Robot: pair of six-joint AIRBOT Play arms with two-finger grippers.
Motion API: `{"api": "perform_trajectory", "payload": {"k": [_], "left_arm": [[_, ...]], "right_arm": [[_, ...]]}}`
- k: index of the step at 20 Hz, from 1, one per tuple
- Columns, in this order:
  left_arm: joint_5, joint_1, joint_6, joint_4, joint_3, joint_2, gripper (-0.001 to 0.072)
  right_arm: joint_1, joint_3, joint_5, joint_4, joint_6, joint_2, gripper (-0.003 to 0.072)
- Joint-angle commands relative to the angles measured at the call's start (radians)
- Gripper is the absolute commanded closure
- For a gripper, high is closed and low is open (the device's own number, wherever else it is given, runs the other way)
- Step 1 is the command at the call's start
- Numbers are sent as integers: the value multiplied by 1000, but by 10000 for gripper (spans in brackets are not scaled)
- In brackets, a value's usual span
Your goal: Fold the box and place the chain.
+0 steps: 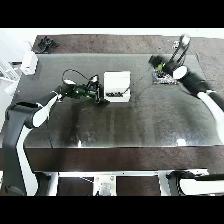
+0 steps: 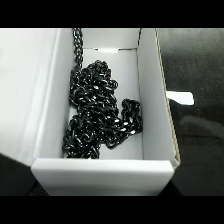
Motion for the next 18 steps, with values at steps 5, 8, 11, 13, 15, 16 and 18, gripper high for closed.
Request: {"api": "perform_trajectory", "payload": {"k": [5, 8, 11, 13, 15, 16, 18], "left_arm": [[0, 0, 0, 0, 1, 0, 232], [0, 0, 0, 0, 1, 0, 232], [0, 0, 0, 0, 1, 0, 232], [0, 0, 0, 0, 1, 0, 232], [1, 0, 0, 0, 1, 0, 232], [0, 0, 0, 0, 1, 0, 232], [0, 0, 0, 0, 1, 0, 232]], "right_arm": [[187, 62, -63, -4, -225, 351, 679], [269, 140, -63, -4, -313, 354, 679], [318, 186, -96, -4, -366, 354, 679], [336, 211, -122, -4, -389, 354, 679], [350, 234, -145, -4, -389, 348, 679], [357, 246, -145, -4, -389, 342, 679], [387, 267, -145, -4, -389, 321, 679]]}}
